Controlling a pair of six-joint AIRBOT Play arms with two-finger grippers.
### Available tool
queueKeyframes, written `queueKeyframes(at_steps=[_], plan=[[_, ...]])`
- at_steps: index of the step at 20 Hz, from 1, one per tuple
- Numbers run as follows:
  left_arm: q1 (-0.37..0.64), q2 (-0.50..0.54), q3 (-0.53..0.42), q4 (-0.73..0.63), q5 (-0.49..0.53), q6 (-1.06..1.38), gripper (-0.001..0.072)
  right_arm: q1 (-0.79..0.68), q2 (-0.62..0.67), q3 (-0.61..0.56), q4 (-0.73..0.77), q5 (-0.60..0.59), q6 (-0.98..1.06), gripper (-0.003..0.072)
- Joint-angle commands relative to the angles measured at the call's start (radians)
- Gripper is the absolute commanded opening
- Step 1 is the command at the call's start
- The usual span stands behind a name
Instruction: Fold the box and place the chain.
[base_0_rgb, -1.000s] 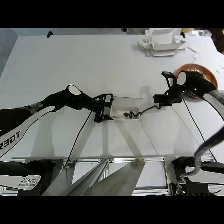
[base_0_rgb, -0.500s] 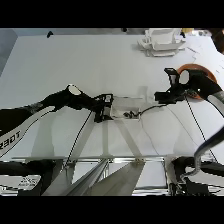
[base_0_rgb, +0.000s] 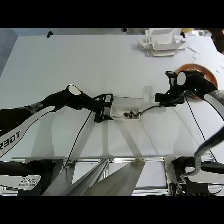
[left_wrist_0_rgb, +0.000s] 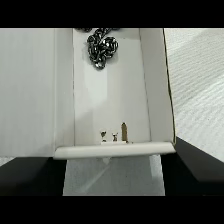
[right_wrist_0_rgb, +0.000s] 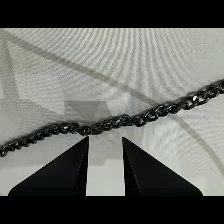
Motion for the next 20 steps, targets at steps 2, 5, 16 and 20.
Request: queueKeyframes(at_steps=[2, 5, 16, 20], plan=[[0.001, 0.001, 0.001, 0.0, 0.0, 0.0, 0.0251, 0.0, -0.008, 0.0, -0.003, -0.029, 0.023, 0.0238], [0.001, 0.001, 0.001, 0.0, 0.0, 0.0, 0.0251, 0.001, -0.009, 0.0, -0.003, -0.04, 0.023, 0.0238], [0.001, 0.001, 0.001, 0.0, 0.0, 0.0, 0.0251, 0.001, -0.018, 0.0, 0.0, -0.017, -0.066, 0.0019], [0.001, 0.001, 0.001, 0.0, 0.0, 0.0, 0.0251, 0.001, 0.012, 0.0, -0.002, -0.004, -0.146, 0.0019]])
